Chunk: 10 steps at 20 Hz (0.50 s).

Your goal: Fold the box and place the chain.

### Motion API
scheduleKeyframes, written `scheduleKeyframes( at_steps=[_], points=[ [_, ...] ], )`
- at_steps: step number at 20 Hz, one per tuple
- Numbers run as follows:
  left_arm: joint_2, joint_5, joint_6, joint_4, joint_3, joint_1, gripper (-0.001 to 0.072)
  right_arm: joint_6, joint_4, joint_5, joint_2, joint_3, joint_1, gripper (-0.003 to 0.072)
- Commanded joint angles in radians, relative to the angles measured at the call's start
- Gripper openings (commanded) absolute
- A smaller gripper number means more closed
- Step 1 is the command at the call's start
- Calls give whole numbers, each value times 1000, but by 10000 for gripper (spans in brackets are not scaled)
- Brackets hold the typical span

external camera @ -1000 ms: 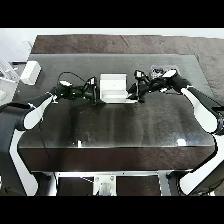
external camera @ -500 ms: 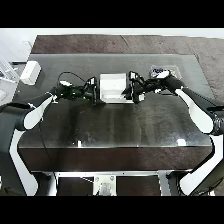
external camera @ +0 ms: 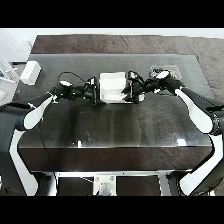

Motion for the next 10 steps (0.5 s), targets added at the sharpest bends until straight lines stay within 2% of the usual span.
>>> scheduleKeyframes(
  at_steps=[1,7,10],
  points=[
    [0,2,-3,-2,0,0,536,39,-1,69,-1,0,1,556],
    [0,2,-3,-2,0,0,536,29,-4,-49,-1,0,-7,557],
    [0,2,-3,-2,0,0,536,11,-9,-61,-1,0,-14,556]
  ],
)
